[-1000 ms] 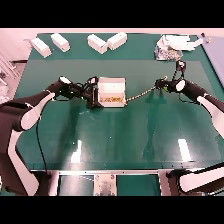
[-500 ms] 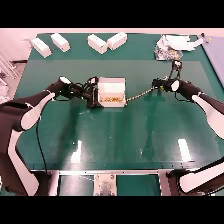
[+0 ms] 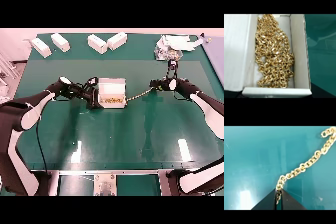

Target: Fold the box and place the chain.

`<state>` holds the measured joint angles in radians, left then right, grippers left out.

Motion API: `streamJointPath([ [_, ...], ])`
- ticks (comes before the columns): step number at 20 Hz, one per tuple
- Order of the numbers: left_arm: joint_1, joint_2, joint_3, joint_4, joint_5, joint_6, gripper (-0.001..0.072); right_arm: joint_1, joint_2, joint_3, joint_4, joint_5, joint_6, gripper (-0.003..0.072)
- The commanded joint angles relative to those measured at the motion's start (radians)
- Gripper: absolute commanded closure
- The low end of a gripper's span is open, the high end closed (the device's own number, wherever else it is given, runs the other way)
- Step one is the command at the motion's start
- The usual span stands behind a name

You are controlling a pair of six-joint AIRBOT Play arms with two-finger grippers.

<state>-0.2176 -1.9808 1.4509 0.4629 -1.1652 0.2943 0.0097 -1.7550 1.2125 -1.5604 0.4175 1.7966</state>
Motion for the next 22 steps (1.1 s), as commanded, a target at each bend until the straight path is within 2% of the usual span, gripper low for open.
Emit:
streamJointPath([
  [1, 0.0, 0.001, 0.0, -0.001, -0.002, 0.001, 0.0141, 0.0, -0.001, 0.005, -0.055, 0.034, 0.037, 0.0678],
  [5, 0.0, 0.001, 0.0, -0.001, -0.002, 0.002, 0.0141, 0.016, 0.082, 0.025, -0.076, 0.034, 0.055, 0.0679],
  [10, 0.0, 0.001, 0.0, -0.001, -0.002, 0.002, 0.0141, 0.086, 0.337, 0.025, -0.175, 0.078, 0.055, 0.068],
  [16, 0.0, 0.001, 0.0, -0.001, -0.002, 0.002, 0.0141, 0.246, 0.617, 0.025, -0.259, 0.117, 0.025, 0.068],
  [22, 0.0, 0.001, 0.0, -0.001, -0.002, 0.002, 0.0141, 0.413, 0.755, 0.025, -0.259, 0.118, -0.026, 0.068],
])
